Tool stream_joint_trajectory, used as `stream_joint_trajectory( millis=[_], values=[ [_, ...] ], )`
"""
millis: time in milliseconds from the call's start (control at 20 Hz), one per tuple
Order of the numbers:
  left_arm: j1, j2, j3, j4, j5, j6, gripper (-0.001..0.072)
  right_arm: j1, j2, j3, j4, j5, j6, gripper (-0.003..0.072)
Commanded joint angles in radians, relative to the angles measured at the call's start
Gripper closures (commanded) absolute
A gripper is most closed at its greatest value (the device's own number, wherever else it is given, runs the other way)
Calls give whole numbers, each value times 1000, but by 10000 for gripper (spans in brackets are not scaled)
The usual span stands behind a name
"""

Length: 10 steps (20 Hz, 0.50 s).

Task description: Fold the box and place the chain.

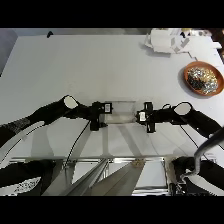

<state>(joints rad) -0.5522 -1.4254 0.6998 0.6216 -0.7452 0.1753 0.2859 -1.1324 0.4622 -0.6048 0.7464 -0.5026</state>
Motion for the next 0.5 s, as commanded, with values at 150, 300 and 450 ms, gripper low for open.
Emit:
stream_joint_trajectory(
  millis=[150, 300, 450],
  values=[
    [0, 0, 0, 0, 0, 0, 499, 0, -50, -1, 162, 6, -83, 535],
    [0, 0, 0, 0, 0, 0, 499, 0, -67, 0, 196, 5, -84, 528],
    [0, 0, 0, 0, 0, 0, 499, 0, -71, -1, 222, 6, -82, 371]
  ],
)
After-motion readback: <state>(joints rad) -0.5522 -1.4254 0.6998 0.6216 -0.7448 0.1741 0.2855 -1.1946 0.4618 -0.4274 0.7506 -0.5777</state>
